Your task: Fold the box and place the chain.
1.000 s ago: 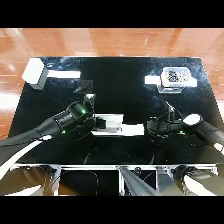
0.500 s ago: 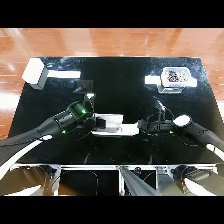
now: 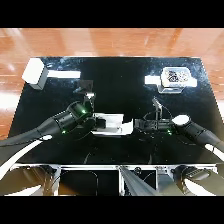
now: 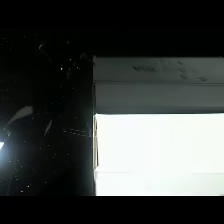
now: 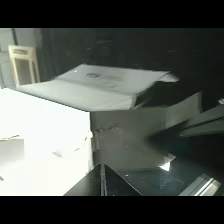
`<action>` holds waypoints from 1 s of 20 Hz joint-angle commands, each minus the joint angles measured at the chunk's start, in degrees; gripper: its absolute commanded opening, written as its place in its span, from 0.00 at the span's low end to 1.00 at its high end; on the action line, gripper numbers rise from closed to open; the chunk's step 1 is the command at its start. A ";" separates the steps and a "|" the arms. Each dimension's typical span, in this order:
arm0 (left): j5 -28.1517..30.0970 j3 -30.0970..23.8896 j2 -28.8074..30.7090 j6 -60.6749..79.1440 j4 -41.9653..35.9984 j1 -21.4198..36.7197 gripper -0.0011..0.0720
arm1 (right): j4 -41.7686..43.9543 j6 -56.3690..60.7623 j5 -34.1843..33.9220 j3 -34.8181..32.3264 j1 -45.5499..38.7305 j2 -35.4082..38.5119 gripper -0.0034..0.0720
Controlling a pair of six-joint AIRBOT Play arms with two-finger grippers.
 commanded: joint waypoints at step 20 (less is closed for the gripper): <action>-0.52 0.09 -0.04 -0.02 0.09 -1.40 0.04 | 1.64 -0.66 5.22 6.21 4.66 -0.04 0.88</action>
